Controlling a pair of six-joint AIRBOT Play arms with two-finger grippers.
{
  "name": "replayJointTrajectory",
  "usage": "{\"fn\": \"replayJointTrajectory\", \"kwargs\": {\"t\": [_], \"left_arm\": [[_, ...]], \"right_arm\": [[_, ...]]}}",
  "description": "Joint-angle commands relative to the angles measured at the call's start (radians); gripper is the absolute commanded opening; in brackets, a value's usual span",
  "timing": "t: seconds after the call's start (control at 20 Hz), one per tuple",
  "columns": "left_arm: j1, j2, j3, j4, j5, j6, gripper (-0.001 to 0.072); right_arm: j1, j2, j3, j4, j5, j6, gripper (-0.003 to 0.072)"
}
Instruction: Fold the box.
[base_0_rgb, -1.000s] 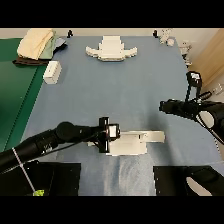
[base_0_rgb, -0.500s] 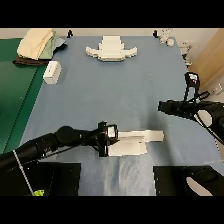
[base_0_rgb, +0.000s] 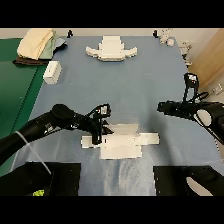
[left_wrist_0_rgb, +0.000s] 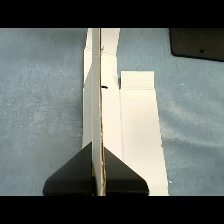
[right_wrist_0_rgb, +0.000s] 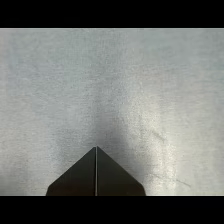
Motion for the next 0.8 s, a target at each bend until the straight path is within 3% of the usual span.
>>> {"fn": "replayJointTrajectory", "kwargs": {"t": [0.0, 0.75], "left_arm": [[-0.004, -0.079, 0.043, -0.004, -0.077, 0.037, 0.0013], [-0.006, -0.117, 0.044, 0.008, -0.096, -0.02, 0.0014]], "right_arm": [[-0.001, -0.021, -0.001, 0.005, -0.001, 0.0, 0.0008], [-0.001, -0.046, -0.001, 0.059, -0.003, -0.005, 0.0004]]}}
